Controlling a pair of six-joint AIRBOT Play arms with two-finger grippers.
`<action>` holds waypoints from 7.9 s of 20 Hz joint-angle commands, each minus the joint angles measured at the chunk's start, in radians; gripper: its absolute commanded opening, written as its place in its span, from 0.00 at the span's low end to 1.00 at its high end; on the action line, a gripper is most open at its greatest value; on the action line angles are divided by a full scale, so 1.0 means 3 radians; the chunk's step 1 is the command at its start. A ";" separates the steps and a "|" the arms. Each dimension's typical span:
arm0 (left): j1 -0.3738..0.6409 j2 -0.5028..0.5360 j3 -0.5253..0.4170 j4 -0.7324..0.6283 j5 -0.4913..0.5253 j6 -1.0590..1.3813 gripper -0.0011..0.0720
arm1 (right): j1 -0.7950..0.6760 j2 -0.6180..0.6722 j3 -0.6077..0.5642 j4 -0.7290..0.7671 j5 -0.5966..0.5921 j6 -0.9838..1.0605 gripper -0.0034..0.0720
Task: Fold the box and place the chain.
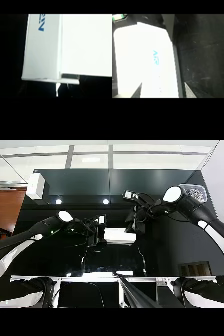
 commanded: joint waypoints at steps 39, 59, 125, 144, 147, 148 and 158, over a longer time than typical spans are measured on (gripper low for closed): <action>-0.0003 -0.0003 0.0003 0.0001 0.0000 0.0001 0.57 | 0.0126 0.0600 -0.0542 -0.0435 -0.0295 0.0468 0.78; -0.0003 -0.0003 0.0003 0.0000 0.0000 0.0001 0.57 | 0.0221 0.0474 -0.0542 -0.0446 -0.0383 0.0468 0.35; -0.0003 -0.0003 0.0003 0.0001 0.0000 0.0001 0.57 | -0.0189 0.1188 -0.1091 0.0263 -0.0743 0.2284 0.07; -0.0003 0.0055 0.0025 0.0001 -0.0019 -0.0001 0.99 | -0.0491 0.1745 -0.1344 -0.2201 -0.1012 0.4225 0.07; 0.0024 0.0231 0.0078 0.0130 -0.0109 -0.0216 0.99 | -0.0491 0.1745 -0.1344 -0.2166 -0.1003 0.4225 0.08; 0.0036 0.0315 0.0104 0.0258 -0.0188 -0.0341 0.99 | -0.0491 0.1745 -0.1345 -0.2168 -0.1003 0.4225 0.08; -0.0401 0.0081 0.0785 -0.0038 -0.0010 -0.0853 0.99 | -0.0491 0.1745 -0.1344 -0.2166 -0.1255 0.4225 0.08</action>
